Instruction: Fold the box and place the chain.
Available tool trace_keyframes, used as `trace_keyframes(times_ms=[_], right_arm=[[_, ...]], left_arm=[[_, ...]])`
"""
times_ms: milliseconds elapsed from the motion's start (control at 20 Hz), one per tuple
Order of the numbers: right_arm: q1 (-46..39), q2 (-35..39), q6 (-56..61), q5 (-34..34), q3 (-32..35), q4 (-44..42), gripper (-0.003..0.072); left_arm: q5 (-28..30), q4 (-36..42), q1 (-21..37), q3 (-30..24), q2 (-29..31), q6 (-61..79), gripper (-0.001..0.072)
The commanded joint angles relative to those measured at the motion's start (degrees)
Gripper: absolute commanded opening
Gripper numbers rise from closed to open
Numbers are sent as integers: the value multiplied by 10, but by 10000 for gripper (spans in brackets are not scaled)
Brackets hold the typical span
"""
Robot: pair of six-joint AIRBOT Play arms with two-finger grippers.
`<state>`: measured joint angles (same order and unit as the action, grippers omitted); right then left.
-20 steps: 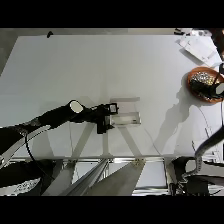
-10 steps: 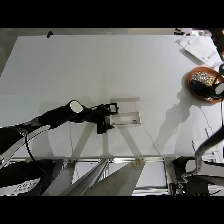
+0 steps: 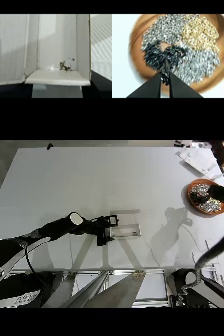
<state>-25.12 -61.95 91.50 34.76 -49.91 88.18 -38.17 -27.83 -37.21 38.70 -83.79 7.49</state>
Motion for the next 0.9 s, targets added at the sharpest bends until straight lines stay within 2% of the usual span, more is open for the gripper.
trace_keyframes(times_ms=[0,200,550,650,850], right_arm=[[6,79,-43,100,0,-78,18],[67,133,-134,182,0,-182,18],[265,156,-138,222,2,-194,20],[303,156,-127,221,2,-153,20],[290,156,5,200,13,39,20]], left_arm=[[0,0,0,0,0,0,314],[-1,0,0,0,0,0,314],[0,0,0,0,0,0,314],[0,0,0,0,0,0,314],[0,0,0,0,0,0,314]])
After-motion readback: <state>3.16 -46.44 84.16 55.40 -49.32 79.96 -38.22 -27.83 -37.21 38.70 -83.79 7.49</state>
